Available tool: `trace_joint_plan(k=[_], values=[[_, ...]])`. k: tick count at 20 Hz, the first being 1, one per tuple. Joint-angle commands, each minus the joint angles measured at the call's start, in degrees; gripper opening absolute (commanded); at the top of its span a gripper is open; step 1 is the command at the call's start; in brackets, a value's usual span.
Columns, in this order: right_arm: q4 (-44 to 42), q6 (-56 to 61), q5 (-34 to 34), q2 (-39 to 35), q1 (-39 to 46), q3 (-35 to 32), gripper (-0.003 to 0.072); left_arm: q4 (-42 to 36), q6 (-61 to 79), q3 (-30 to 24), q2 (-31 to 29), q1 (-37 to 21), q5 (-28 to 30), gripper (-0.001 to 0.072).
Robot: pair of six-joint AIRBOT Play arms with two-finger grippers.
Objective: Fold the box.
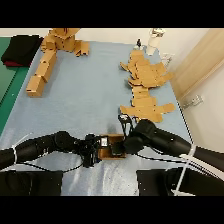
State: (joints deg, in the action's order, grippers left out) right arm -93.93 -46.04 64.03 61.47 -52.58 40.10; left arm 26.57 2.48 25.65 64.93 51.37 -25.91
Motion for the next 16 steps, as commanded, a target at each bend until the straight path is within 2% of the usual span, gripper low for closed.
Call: trace_joint_plan(k=[1,4,6,9,10,11,15,16], values=[[3.5,9.1,1.6,5.9,-4.0,4.8,0.0452,0.0,0.0,0.0,0.0,0.0,0.0,0.0461],[5.1,12.5,5.2,10.1,-5.4,7.1,0.045,0.0,0.0,0.0,0.0,0.0,0.0,0.0461],[6.1,13.4,8.2,11.4,-5.4,7.5,0.0402,0.0,0.0,0.0,0.0,0.0,0.0,0.0461],[7.0,13.9,8.5,11.4,-5.4,7.5,0.0204,0.0,0.0,0.0,0.0,0.0,0.0,0.0461],[7.0,13.9,8.5,11.4,-5.4,7.5,0.0077,0.0,0.0,0.0,0.0,0.0,0.0,0.0461],[7.0,13.9,8.5,11.4,-5.4,7.5,0.0018,0.0,0.0,0.0,0.0,0.0,0.0,0.0461],[6.7,13.4,8.0,11.3,-5.5,7.5,0.0003,0.0,0.0,0.0,0.0,0.0,0.0,0.0461],[6.7,13.4,8.1,11.3,-5.7,7.6,0.0114,0.0,0.0,0.0,0.0,0.0,0.0,0.0461]])
